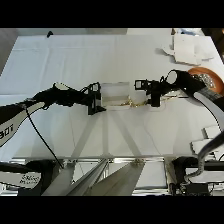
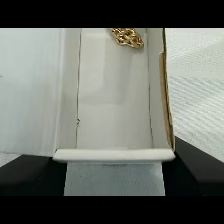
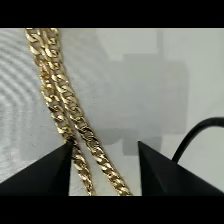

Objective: Fold the box and place the chain.

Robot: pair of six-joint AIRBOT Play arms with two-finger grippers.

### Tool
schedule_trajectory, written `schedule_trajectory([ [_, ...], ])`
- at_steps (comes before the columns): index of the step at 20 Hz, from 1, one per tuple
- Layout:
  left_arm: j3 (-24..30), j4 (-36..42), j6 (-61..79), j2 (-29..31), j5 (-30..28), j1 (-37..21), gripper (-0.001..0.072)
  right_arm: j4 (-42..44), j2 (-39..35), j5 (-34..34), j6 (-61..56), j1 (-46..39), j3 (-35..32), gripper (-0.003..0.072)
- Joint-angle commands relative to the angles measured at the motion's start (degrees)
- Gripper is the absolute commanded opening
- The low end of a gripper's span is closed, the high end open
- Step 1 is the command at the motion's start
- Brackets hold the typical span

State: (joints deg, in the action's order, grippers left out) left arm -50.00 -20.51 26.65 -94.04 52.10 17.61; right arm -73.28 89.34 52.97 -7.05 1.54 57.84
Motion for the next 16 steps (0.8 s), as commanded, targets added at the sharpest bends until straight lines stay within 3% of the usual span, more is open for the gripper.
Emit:
schedule_trajectory([
  [1,-0.02,-0.02,0.02,0.02,-0.02,0.0,0.0156,-0.31,1.51,-1.25,-0.02,0.9,-0.13,0.0258],
  [3,-0.02,-0.02,0.02,0.02,0.0,0.0,0.0156,-0.33,1.55,-1.22,0.0,1.84,-0.13,0.0038],
  [4,-0.02,-0.02,0.02,0.04,0.0,0.0,0.0156,-0.33,1.55,-1.09,-0.02,2.25,-0.11,0.0015],
  [11,-0.02,-0.02,0.02,0.02,0.0,0.0,0.0156,0.28,-3.37,1.51,-0.66,4.22,-0.11,0.0014],
  [16,-0.02,0.0,0.02,0.02,0.0,0.0,0.0156,2.49,-12.31,1.51,-12.39,4.22,-0.11,0.0014],
])
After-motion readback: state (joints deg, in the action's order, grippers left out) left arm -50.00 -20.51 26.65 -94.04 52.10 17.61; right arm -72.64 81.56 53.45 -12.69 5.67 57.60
